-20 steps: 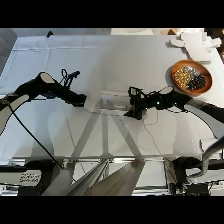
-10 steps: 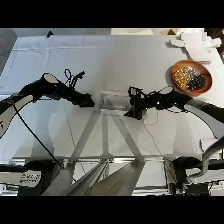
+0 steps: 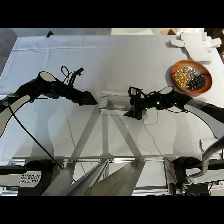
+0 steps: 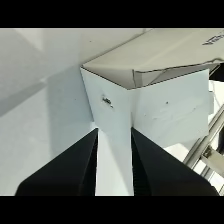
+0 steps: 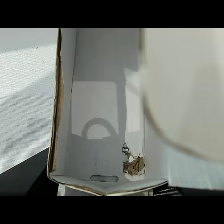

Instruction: Fold the box and place the chain.

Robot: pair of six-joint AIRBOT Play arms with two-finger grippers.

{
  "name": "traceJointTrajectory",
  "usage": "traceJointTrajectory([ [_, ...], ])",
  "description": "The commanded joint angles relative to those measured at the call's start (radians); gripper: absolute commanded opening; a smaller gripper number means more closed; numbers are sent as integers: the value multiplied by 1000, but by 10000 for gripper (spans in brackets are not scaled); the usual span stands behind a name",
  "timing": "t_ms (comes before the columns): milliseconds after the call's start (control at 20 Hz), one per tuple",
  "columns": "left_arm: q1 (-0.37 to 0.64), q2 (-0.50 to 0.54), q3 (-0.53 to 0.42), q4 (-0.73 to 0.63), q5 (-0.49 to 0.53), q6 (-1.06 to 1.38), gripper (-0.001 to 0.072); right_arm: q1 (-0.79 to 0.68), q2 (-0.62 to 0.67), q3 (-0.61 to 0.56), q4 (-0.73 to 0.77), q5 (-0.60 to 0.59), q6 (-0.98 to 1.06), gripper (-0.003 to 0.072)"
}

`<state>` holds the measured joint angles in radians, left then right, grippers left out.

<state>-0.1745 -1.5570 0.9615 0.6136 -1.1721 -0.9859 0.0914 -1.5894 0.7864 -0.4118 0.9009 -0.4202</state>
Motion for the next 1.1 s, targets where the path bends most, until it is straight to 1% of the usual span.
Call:
traceJointTrajectory([
  [0, 1, 4, 0, -25, 0, 3, 241, 1, 0, 1, 0, 0, 0, 465],
  [100, 1, 3, 0, -78, 0, 22, 325, 1, 0, 1, 0, 0, 0, 465],
  [400, -14, 1, 0, -89, 1, 24, 334, 1, 0, 1, 0, 0, 0, 465],
  [450, -21, 1, 0, -88, 4, 24, 367, 1, 0, 1, 0, 0, 0, 465],
  [550, -42, 1, 0, -81, 23, 23, 590, 1, 0, 1, 0, 0, 0, 465],
  [700, -74, 1, 0, -82, 58, 22, 564, 1, 0, 1, 0, 0, 0, 465],
  [950, -111, 1, 0, -79, 87, 22, 562, 1, 0, 1, 0, 0, 0, 465],
  [1000, -116, 1, 0, -71, 104, 21, 547, 1, 0, 1, 0, 0, 0, 465],
  [1050, -124, 1, 0, -56, 128, 21, 515, 1, 0, 1, 0, 0, 0, 465],
])
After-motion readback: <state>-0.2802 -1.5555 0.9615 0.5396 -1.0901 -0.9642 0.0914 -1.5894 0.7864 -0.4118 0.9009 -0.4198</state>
